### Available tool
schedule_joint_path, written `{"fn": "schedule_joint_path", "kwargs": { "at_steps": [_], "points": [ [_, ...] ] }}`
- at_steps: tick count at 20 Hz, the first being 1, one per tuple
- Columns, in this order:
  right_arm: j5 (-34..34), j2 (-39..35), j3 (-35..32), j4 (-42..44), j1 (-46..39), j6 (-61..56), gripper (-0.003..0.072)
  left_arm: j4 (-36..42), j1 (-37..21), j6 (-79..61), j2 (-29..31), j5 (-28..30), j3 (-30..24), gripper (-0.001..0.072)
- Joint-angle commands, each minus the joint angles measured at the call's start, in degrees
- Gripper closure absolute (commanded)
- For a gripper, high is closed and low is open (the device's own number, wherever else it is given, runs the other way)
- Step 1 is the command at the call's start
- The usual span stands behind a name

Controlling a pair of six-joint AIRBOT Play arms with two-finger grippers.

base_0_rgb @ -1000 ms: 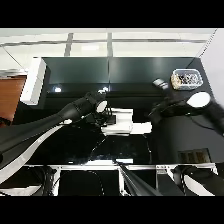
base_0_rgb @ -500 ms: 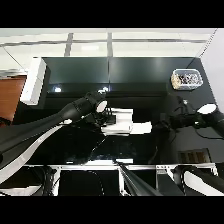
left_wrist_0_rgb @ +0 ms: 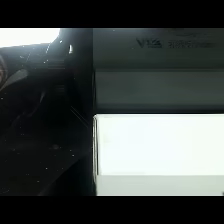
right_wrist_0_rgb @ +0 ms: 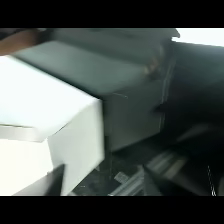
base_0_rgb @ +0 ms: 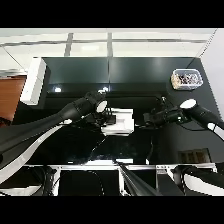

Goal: Fold the box and place the chain.

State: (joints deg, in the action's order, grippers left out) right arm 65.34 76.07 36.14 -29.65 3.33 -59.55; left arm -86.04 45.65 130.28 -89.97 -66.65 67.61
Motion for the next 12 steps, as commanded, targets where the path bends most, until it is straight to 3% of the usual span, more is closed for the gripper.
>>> {"fn": "schedule_joint_path", "kwargs": {
  "at_steps": [1, 4, 5, 8, 9, 12],
  "points": [
    [5.7, 0.2, 4.5, 0.5, 1.4, 2.4, 0.0107, 0.0, 0.0, 0.0, 0.0, 0.0, 0.1, 0.0679],
    [4.9, 0.2, 5.9, 0.6, 3.1, 2.4, 0.0113, 0.0, 0.0, 0.0, 0.0, 0.0, 0.1, 0.0679],
    [4.1, 0.2, 6.0, 0.6, 3.9, 2.4, 0.0194, 0.0, 0.0, 0.0, 0.0, 0.0, 0.1, 0.0679],
    [1.8, 0.3, 6.2, 0.3, 6.5, -0.3, 0.0213, 0.0, 0.0, 0.0, 0.0, 0.0, 0.1, 0.0679],
    [1.4, 0.2, 6.7, -0.9, 7.8, -1.7, 0.0324, 0.0, 0.0, 0.0, 0.0, 0.0, 0.1, 0.0679],
    [-1.4, 0.2, 9.4, -6.7, 11.7, -8.5, 0.0326, 0.0, 0.0, 0.0, 0.0, 0.0, 0.1, 0.0679]
  ]
}}
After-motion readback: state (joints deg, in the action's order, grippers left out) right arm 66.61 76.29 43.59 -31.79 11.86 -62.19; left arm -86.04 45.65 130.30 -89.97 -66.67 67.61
